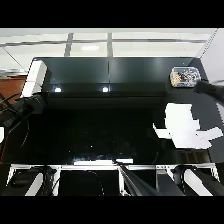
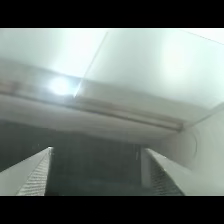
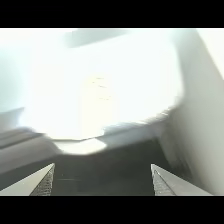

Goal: Fold the box and place the chain.

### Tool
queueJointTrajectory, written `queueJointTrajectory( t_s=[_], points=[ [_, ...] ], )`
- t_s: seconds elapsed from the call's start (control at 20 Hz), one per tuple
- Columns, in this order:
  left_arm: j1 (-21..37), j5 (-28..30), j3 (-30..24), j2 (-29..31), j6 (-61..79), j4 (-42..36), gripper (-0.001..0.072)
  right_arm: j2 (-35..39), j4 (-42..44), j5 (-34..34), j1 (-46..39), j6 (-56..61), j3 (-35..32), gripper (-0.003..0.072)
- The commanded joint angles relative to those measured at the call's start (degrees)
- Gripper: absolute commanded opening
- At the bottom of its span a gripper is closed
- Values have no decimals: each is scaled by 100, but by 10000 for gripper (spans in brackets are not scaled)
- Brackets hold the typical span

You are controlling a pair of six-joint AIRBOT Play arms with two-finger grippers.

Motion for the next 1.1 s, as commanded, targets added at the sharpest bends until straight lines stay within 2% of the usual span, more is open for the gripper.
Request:
queueJointTrajectory(
  t_s=[0.0,0.05,0.15,0.25,0.35,0.45,0.5,0.55,0.6,0.7,0.75,0.8,0.9,1.05],
  points=[
    [0,-754,-2,-409,66,-63,709,-527,-332,1985,-2295,-485,487,702],
    [2,-925,9,-535,184,-55,709,-785,-378,2686,-2844,-942,752,702],
    [7,-1001,52,-651,192,-2,708,-1405,94,3724,-3539,-1537,1272,702],
    [7,-1029,74,-658,190,-4,708,-2074,275,5134,-3593,-2485,1644,702],
    [4,-1134,74,-660,170,-24,708,-2627,-55,5978,-3342,-2610,1897,702],
    [4,-1222,74,-660,164,-26,708,-2828,-87,5847,-3064,-2618,1991,701],
    [4,-1239,74,-660,164,-31,708,-2839,-96,5751,-2924,-2754,1991,606],
    [4,-1248,74,-660,164,-59,708,-2841,-164,5753,-2774,-2883,1996,401],
    [4,-1250,74,-660,166,-92,708,-2841,-374,5796,-2645,-2900,2006,322],
    [4,-1246,74,-660,166,-179,708,-2837,-688,5939,-2487,-2903,2083,61],
    [4,-1250,74,-660,166,-179,708,-2815,-560,6026,-2463,-2900,2127,58],
    [4,-1250,74,-660,168,-179,708,-2736,-269,6096,-2439,-2916,2129,21],
    [4,-1228,74,-660,168,-175,708,-2479,317,6107,-2312,-2911,2118,20],
    [2,-1443,74,-660,170,-315,707,-1757,1502,5676,-1880,-2914,1843,21]
  ],
)
